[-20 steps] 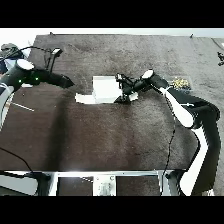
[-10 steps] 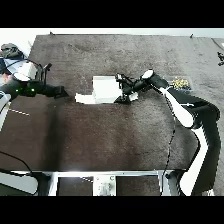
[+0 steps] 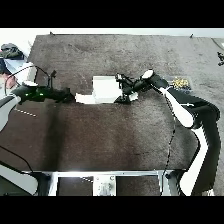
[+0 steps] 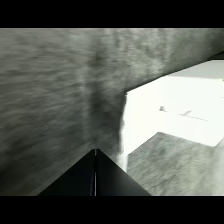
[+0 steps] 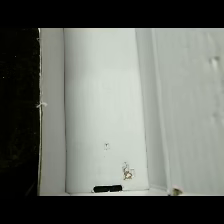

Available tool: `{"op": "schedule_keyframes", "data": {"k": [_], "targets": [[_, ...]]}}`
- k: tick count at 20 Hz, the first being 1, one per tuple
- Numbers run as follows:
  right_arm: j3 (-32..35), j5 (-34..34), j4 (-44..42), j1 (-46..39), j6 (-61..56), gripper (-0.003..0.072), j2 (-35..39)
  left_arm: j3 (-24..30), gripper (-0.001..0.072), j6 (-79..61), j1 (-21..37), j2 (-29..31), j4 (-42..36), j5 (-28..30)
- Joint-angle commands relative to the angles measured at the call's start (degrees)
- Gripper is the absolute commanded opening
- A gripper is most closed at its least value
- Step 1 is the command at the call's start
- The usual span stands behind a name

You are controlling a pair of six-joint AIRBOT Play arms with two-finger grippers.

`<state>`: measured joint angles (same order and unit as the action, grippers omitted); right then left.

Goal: Fold the box and place the chain.

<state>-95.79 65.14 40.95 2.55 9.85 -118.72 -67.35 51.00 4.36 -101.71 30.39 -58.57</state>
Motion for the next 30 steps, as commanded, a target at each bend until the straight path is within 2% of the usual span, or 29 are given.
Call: {"op": "schedule_keyframes", "data": {"k": [1, 6, 10, 11, 12, 13, 20, 24, 30], "targets": [[0.02, 0.0, -0.02, 0.07, -0.02, 0.0536, -0.04, 0.04, 0.0012, -0.02, -3.72, -1.9, -4.61, 2.64], [0.02, 0.0, -0.02, 0.07, 0.0, 0.0536, -0.04, -0.02, 0.0012, -0.37, -8.98, -2.67, -6.58, 7.1], [0.02, 0.0, -0.02, 0.07, 0.0, 0.0536, -0.04, -1.4, 0.0015, -3.54, -8.96, -2.51, -9.9, 3.1], [0.02, 0.0, -0.02, 0.07, 0.0, 0.0536, -0.04, -2.03, 0.0099, -3.56, -8.96, -2.27, -9.88, 2.27], [0.02, 0.0, -0.02, 0.07, 0.0, 0.0536, -0.04, -2.73, 0.0379, -3.56, -8.96, -2.23, -9.88, 1.79], [0.02, 0.0, -0.04, 0.07, 0.0, 0.0536, -0.04, -3.37, 0.0458, -3.58, -8.96, -2.21, -9.84, 1.49], [0.02, 0.0, -0.02, 0.07, 0.0, 0.0536, -0.04, -6.58, 0.0457, -3.19, -8.98, -2.03, -9.99, -2.29], [0.02, 0.0, -0.02, 0.07, 0.0, 0.0535, -0.04, -7.08, 0.0457, -0.31, -11.13, -2.03, -9.18, -2.1], [0.02, 0.02, -0.02, 0.07, 0.0, 0.0536, -0.04, -13.44, 0.0457, 10.62, -14.86, -2.03, 4.68, -2.4]]}}
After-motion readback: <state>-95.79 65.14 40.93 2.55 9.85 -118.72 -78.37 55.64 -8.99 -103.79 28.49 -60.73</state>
